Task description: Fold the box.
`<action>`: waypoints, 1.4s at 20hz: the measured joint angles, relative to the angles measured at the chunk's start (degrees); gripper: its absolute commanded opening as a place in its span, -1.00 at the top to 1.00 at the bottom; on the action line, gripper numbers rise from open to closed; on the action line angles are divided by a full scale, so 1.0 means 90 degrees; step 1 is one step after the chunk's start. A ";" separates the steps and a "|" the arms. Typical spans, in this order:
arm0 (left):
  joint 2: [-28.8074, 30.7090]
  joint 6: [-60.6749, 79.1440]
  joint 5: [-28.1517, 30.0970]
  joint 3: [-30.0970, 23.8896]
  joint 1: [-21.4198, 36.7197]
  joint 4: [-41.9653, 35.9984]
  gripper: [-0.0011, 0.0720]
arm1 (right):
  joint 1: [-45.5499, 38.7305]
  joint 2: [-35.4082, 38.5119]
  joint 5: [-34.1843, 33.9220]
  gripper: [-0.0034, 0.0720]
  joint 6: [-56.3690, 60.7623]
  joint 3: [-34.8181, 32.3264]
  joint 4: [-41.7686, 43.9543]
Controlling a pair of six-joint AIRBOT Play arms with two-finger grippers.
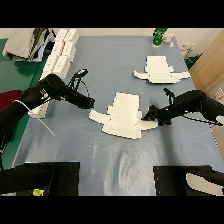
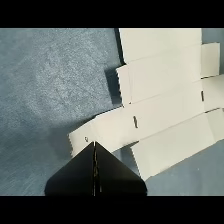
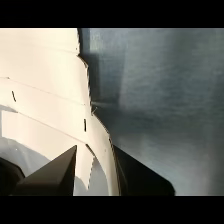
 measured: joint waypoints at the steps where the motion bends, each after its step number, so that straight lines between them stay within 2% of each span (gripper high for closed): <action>1: 0.0000 -0.0002 -0.0002 0.0000 0.0000 0.0002 0.93 | 0.0017 0.0012 -0.0095 0.01 0.0022 -0.0015 -0.0019; 4: 0.0000 0.0000 0.0007 0.0000 0.0000 -0.0002 0.93 | 0.0036 0.0034 -0.0342 0.03 0.0073 -0.0053 -0.0131; 5: 0.0000 0.0000 0.0010 0.0000 0.0000 0.0000 0.93 | 0.0046 0.0036 -0.0406 0.27 0.0078 -0.0068 -0.0134; 6: 0.0000 0.0000 0.0007 0.0000 0.0000 -0.0002 0.93 | 0.0078 0.0039 -0.0440 0.72 0.0083 -0.0078 -0.0131; 7: 0.0000 0.0000 0.0012 0.0000 0.0000 0.0000 0.93 | 0.0112 0.0041 -0.0471 0.91 0.0058 -0.0083 -0.0109; 13: 0.0000 0.0000 0.0165 0.0000 0.0000 -0.0204 0.93 | 0.0542 0.0068 -0.0350 0.91 -0.0913 -0.0136 0.0066; 16: 0.0000 -0.0002 0.0199 0.0000 0.0000 -0.0301 0.93 | 0.0942 0.0372 -0.0415 0.91 -0.1338 -0.0461 -0.0019; 17: 0.0000 -0.0002 0.0197 0.0000 0.0000 -0.0321 0.86 | 0.1076 0.0544 -0.0355 0.91 -0.1413 -0.0605 -0.0087; 18: 0.0000 0.0000 0.0177 0.0000 0.0000 -0.0340 -0.02 | 0.1205 0.0741 -0.0209 0.91 -0.1491 -0.0741 -0.0138; 19: 0.0000 -0.0002 0.0138 0.0000 0.0000 -0.0357 -0.56 | 0.1316 0.0928 -0.0044 0.91 -0.1532 -0.0845 -0.0231; 24: -0.0027 0.0075 -0.0294 0.0000 -0.0005 -0.0364 -0.55 | 0.1566 0.1511 0.0408 0.91 -0.1681 -0.1054 -0.0631; 25: -0.0029 0.0153 -0.0393 0.0000 -0.0005 -0.0367 -0.52 | 0.1586 0.1566 0.0427 0.91 -0.1698 -0.1071 -0.0697; 26: -0.0041 0.0253 -0.0520 0.0000 -0.0005 -0.0379 -0.36 | 0.1591 0.1600 0.0474 0.91 -0.1707 -0.1078 -0.0755; 28: -0.0104 0.0522 -0.0663 0.0000 0.0000 -0.0452 -0.36 | 0.1613 0.1651 0.0520 0.91 -0.1724 -0.1090 -0.0797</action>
